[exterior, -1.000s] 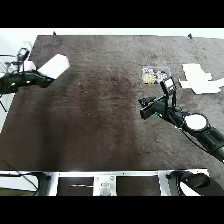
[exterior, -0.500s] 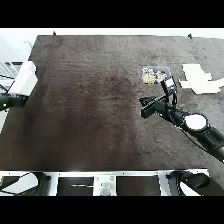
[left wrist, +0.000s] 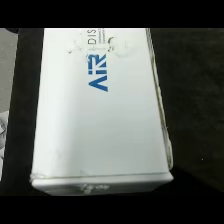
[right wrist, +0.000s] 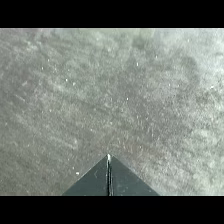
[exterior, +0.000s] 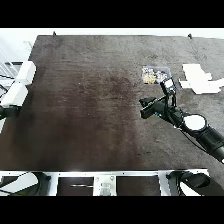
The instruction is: Fold the box and place the chain.
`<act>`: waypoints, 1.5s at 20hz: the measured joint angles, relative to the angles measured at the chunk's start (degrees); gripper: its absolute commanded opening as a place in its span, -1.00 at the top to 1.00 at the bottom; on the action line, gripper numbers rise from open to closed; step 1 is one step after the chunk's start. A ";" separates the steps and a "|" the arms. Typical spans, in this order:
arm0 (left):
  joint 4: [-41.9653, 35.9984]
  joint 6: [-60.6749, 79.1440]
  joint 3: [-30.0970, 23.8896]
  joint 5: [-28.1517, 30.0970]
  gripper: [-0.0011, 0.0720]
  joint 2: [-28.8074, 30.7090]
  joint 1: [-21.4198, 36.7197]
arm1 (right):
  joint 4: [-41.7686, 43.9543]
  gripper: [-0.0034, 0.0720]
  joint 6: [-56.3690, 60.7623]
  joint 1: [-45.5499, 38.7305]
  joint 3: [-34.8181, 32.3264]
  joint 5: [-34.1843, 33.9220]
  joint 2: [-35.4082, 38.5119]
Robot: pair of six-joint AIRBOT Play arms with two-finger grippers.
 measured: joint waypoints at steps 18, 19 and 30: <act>1.49 2.73 0.76 3.80 0.87 -7.50 0.42 | 0.00 0.89 -0.02 -0.02 -3.32 -1.84 -0.07; 1.64 2.89 0.85 3.37 -0.06 -7.69 0.39 | 0.00 0.60 0.00 0.00 -3.32 -1.84 -0.07; 3.48 3.91 1.09 3.08 -1.00 -5.95 0.35 | -0.02 -0.65 -0.02 0.00 -3.32 -1.84 -0.04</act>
